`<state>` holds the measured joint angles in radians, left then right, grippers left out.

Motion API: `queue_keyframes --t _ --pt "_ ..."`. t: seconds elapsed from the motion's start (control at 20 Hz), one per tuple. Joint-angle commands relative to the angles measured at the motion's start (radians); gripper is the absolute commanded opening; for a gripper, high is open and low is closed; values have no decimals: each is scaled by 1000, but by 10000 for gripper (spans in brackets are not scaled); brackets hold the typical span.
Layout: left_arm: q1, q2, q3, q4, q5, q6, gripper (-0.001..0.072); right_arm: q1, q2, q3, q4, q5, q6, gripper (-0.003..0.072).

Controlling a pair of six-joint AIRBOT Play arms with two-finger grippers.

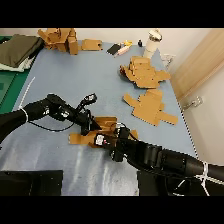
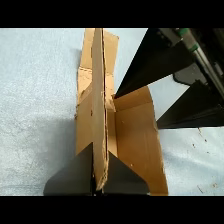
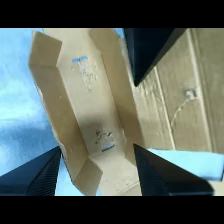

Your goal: Fold the box.

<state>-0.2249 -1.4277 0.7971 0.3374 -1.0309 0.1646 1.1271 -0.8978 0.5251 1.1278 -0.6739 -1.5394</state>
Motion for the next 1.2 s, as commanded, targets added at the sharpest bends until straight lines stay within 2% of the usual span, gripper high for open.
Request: queue_keyframes --t 0.0,0.2,0.35,0.5,0.65,0.75,0.9,1.15 --pt "1 -1 0 0 0 0 14 -46 45 -42 13 87 -29 716" --pt "1 -1 0 0 0 0 14 -97 58 -58 20 93 -29 716" --pt "1 -1 0 0 0 0 14 -155 56 -59 82 114 -70 716" --pt "1 -1 0 0 0 0 14 -244 56 -59 304 140 -332 716" --pt "1 -1 0 0 0 0 14 -404 43 -58 715 126 -797 716" --pt "1 -1 0 0 0 0 14 -494 3 -40 943 70 -1063 716" --pt "1 -1 0 0 0 0 14 -553 -111 27 1049 -36 -1248 716" --pt "1 -1 0 0 0 0 14 -610 -261 103 1107 -168 -1371 716"
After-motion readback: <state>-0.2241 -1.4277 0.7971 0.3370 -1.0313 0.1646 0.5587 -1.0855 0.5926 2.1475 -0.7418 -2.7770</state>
